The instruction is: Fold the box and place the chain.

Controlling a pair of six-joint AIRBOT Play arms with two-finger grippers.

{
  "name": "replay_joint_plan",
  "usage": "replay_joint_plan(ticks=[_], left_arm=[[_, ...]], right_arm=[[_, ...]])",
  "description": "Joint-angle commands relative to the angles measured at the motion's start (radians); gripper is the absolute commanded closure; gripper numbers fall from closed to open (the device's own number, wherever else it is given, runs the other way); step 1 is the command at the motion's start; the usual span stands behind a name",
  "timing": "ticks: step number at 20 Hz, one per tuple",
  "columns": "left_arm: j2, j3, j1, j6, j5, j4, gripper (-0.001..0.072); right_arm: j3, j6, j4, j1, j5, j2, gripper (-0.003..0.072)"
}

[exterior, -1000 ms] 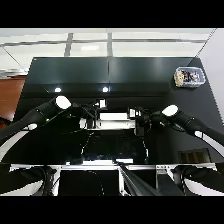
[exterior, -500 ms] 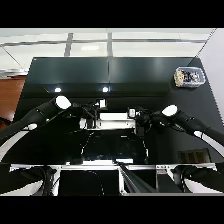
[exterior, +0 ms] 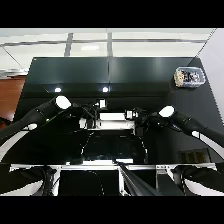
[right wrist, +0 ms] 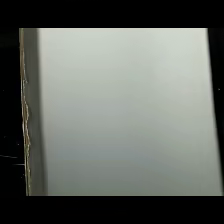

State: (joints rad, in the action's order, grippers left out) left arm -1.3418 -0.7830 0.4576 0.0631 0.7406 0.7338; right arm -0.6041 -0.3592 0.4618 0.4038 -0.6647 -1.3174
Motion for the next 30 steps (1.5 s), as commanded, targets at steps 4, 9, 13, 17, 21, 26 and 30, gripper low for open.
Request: replay_joint_plan(ticks=[4, 9, 13, 17, 21, 26, 30], left_arm=[[0.000, 0.000, -0.001, 0.000, 0.001, 0.001, 0.0683], [0.000, 0.000, -0.001, 0.000, 0.000, 0.001, 0.0683], [-0.001, 0.000, -0.001, 0.000, 0.000, 0.001, 0.0683], [0.000, 0.000, -0.001, 0.000, 0.000, 0.001, 0.0683], [0.009, 0.000, -0.001, -0.011, 0.000, 0.001, 0.0382], [0.108, 0.000, -0.033, -0.220, 0.003, 0.132, 0.0009], [0.241, 0.000, -0.110, -0.455, 0.088, 0.282, 0.0009]], right_arm=[[-0.007, 0.036, 0.006, 0.003, 0.021, -0.005, -0.0020], [-0.008, 0.039, 0.006, 0.003, 0.023, -0.006, -0.0020], [-0.008, 0.039, 0.007, 0.003, 0.023, -0.006, -0.0019], [-0.007, 0.038, 0.008, 0.003, 0.022, -0.006, 0.0089], [-0.007, 0.038, 0.008, 0.003, 0.022, -0.006, 0.0154], [-0.007, 0.038, 0.010, 0.003, 0.022, -0.006, 0.0217], [-0.007, 0.038, 0.011, 0.003, 0.022, -0.006, 0.0218]])
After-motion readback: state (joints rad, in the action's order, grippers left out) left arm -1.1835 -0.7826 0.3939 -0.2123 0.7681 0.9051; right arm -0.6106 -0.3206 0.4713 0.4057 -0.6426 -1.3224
